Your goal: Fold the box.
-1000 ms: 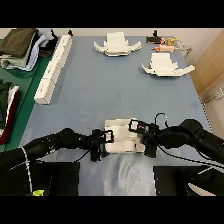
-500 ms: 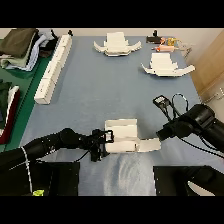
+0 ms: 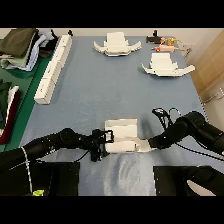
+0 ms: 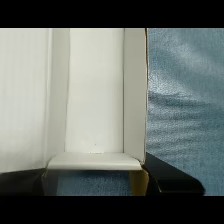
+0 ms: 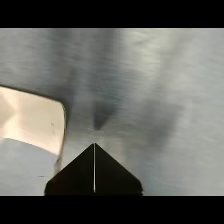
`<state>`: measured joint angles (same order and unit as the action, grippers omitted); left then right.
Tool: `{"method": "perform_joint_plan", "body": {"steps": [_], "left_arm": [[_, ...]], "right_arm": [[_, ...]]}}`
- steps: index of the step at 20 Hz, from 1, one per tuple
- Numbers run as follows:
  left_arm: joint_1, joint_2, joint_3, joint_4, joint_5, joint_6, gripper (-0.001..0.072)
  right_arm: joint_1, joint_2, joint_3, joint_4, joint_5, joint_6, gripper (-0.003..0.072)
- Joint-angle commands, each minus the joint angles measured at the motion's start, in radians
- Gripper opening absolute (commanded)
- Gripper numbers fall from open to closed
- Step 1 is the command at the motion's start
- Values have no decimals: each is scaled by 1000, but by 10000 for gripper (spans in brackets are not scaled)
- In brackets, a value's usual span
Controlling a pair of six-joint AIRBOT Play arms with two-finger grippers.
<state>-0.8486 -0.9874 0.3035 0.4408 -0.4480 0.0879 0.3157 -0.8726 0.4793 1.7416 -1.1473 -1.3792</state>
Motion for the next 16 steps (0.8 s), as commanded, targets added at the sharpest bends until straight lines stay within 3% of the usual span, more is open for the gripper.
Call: {"method": "perform_joint_plan", "body": {"steps": [1, 14, 15, 16], "left_arm": [[0, 0, 1, 0, 0, 0, 442], [0, 0, 1, 0, 0, 0, 442], [0, 0, 1, 0, 0, 0, 442], [0, 0, 1, 0, 0, 0, 442]], "right_arm": [[-2, -5, -2, 179, 71, -99, 1], [-2, 82, 39, 209, 35, -106, 2], [-2, 82, 39, 212, 36, -106, 53], [-2, 82, 39, 212, 38, -106, 206]]}}
